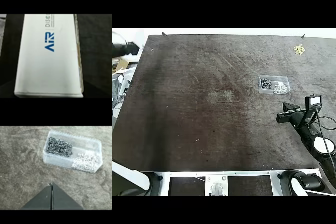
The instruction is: Fold the box and place the chain.
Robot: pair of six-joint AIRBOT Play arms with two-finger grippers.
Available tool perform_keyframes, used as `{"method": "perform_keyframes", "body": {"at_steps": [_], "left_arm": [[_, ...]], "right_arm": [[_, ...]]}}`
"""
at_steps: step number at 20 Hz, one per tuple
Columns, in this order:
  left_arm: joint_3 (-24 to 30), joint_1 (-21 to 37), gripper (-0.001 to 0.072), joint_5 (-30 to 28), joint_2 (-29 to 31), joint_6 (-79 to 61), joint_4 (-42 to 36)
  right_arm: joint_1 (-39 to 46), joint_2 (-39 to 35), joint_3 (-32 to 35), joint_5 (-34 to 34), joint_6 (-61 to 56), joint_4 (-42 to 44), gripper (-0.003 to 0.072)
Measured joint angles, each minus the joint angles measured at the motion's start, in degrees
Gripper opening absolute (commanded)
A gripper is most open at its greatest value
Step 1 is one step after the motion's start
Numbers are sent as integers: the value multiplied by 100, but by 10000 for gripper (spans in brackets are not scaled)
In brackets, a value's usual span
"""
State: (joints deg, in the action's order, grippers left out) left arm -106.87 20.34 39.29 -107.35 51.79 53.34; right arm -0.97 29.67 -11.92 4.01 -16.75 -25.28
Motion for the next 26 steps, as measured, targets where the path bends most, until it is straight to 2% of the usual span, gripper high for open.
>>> {"method": "perform_keyframes", "body": {"at_steps": [8, 15, 24, 25, 26], "left_arm": [[0, 164, 10, -426, -1060, 70, 232], [-2, 166, 10, -898, -1259, -205, 181], [-2, 166, 12, -1099, -1403, -490, 155], [0, 168, 109, -1095, -1414, -505, 155], [0, 166, 537, -1095, -1421, -509, 144]], "right_arm": [[0, 0, 0, 168, -2, 0, 2], [0, 0, 0, 332, -2, 0, 2], [2, 0, 0, 750, -2, -2, 2], [0, 0, 0, 763, -2, -2, 2], [0, 0, 0, 776, -2, -2, 2]]}}
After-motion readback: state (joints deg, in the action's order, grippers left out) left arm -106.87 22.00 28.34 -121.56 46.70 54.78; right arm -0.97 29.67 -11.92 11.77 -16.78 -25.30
